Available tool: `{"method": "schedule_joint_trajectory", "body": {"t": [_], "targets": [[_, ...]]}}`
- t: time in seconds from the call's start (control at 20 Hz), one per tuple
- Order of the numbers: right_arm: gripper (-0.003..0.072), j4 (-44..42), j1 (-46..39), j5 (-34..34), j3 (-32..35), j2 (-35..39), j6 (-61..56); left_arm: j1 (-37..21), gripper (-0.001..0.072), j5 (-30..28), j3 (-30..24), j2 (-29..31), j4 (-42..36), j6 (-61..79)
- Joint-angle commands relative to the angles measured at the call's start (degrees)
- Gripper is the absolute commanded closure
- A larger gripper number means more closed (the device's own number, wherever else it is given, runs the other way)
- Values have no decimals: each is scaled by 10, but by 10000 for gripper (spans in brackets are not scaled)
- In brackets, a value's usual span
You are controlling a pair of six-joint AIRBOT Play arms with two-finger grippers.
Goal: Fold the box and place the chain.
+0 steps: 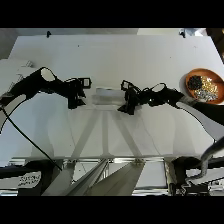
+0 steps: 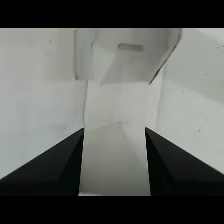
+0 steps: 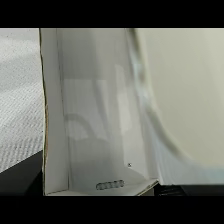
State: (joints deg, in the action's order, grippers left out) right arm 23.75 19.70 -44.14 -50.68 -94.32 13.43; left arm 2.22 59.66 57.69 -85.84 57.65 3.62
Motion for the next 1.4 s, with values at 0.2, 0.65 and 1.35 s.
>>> {"method": "schedule_joint_trajectory", "body": {"t": [0.2,0.65,1.35], "targets": [[349,0,0,0,0,0,0,26,48,-20,0,0,-19,54],[349,0,0,0,0,0,0,42,84,-18,0,-2,-40,56],[349,0,0,0,0,0,0,45,321,-63,-1,-12,-41,93]]}}
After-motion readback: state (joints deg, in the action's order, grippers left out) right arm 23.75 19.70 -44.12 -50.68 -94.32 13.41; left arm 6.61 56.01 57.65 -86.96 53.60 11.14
